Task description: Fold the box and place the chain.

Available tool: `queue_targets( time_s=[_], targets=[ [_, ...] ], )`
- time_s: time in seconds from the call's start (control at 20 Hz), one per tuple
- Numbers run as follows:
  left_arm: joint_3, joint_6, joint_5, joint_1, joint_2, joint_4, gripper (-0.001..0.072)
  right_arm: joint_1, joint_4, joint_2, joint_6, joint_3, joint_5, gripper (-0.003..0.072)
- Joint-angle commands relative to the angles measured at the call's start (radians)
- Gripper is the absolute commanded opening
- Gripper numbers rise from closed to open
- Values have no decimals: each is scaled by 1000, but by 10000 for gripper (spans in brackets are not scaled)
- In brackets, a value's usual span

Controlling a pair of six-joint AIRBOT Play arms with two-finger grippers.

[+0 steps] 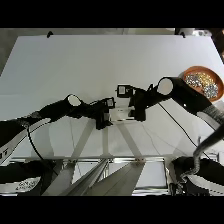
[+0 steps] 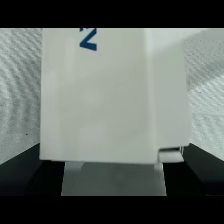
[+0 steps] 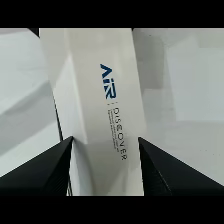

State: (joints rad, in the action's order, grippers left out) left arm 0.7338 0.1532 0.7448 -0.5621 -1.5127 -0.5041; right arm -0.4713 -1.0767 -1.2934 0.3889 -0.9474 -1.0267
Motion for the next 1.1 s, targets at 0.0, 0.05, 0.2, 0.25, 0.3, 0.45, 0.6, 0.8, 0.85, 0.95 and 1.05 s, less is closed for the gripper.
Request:
queue_targets(
  time_s=[0.0,0.05,0.2,0.25,0.3,0.45,0.6,0.8,0.85,0.95,1.05],
  targets=[
    [0,3,0,0,1,-2,10,-1,-7,6,7,0,41,411],
    [0,3,0,0,1,-2,10,-1,-7,6,7,0,41,411],
    [0,3,0,0,1,-2,10,-2,-8,6,7,1,51,410],
    [0,3,0,0,1,-1,10,-2,-8,6,7,2,58,410],
    [0,3,0,0,1,-2,10,-2,-7,6,7,7,63,410],
    [0,3,0,0,1,-2,10,-2,-7,6,7,40,66,411],
    [0,3,0,0,1,-2,10,-2,-5,6,7,52,65,411],
    [0,3,0,0,1,-2,10,-33,1,6,6,55,54,417],
    [0,3,0,0,1,-2,10,-46,0,6,6,59,48,422],
    [0,3,0,0,1,-2,10,-61,-2,11,6,69,43,427],
    [0,3,0,0,1,-2,10,-61,-9,29,7,75,46,528]
  ],
)
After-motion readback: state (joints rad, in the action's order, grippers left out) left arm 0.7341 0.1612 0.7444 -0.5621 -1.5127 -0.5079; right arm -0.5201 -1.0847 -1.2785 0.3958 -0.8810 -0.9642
